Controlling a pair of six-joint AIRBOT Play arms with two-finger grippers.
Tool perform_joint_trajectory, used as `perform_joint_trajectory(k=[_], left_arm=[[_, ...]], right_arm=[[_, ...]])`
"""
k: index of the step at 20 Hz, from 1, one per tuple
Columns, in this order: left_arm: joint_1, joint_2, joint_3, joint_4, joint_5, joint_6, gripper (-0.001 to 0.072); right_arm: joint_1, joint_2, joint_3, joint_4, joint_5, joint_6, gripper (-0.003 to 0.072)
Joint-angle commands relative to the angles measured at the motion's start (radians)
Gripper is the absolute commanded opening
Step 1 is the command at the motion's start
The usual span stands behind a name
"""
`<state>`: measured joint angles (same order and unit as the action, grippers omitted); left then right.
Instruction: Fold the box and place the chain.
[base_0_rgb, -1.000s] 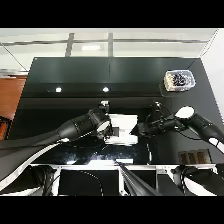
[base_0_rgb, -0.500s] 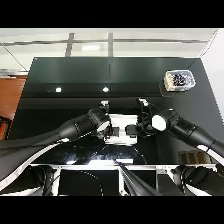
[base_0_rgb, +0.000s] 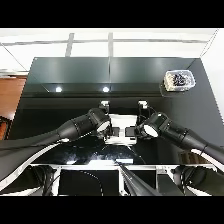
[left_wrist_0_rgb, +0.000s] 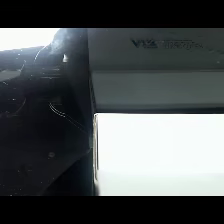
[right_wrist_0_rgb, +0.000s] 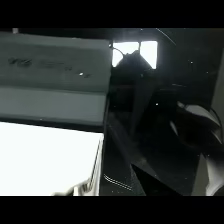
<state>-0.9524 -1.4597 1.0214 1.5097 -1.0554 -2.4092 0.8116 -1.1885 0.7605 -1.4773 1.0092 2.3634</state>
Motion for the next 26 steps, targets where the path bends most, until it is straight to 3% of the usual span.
perform_joint_trajectory(k=[1,10,13,18,19,20,24,26], left_arm=[[0.001,0.0,0.0,0.0,0.0,0.0,0.0027],[0.001,0.0,0.0,0.0,0.0,0.0,0.0027],[0.001,0.0,0.0,0.0,0.0,0.0,0.0027],[0.001,0.0,0.0,0.0,-0.001,0.0,0.0027],[0.001,0.0,0.0,0.0,-0.001,0.0,0.0027],[0.001,0.0,0.0,0.0,-0.001,0.0,0.0027],[0.001,0.0,0.0,0.0,-0.001,0.0,0.0027],[0.001,0.0,0.0,0.0,-0.001,0.0,0.0027]], right_arm=[[0.005,-0.024,0.002,-0.016,0.011,0.024,0.0377],[0.005,-0.037,0.002,-0.011,0.003,0.069,0.036],[0.005,-0.037,0.002,-0.011,0.0,0.066,0.0014],[0.005,-0.036,0.002,0.007,-0.008,0.064,0.002],[0.005,-0.036,0.002,0.011,-0.008,0.064,0.0139],[0.005,-0.036,0.002,0.013,-0.01,0.064,0.0205],[0.005,-0.037,0.002,0.043,-0.033,0.065,0.0186],[0.005,-0.037,0.002,0.06,-0.053,0.066,0.0055]])
